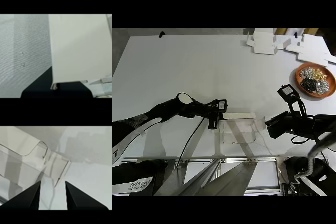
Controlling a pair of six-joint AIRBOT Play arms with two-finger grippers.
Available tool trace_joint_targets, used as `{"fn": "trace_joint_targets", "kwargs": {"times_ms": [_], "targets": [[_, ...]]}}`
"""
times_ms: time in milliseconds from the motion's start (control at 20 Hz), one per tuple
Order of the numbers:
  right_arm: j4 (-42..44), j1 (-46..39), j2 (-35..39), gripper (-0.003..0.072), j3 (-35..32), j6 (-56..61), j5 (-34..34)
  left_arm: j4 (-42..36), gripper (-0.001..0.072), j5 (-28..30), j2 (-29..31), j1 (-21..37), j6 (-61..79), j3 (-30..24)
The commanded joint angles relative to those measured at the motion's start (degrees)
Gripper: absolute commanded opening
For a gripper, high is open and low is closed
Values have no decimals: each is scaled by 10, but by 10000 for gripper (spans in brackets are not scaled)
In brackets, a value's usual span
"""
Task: Fold the box and place the chain.
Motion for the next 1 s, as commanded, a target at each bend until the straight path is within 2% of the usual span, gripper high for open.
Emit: {"fn": "trace_joint_targets", "kwargs": {"times_ms": [0,800,950], "targets": [[0,0,0,336,1,0,1,2,7,1,0,0,0,0],[1,0,0,337,0,-17,1,1,11,1,0,0,0,0],[3,0,0,332,0,-59,14,1,11,1,0,0,0,0]]}}
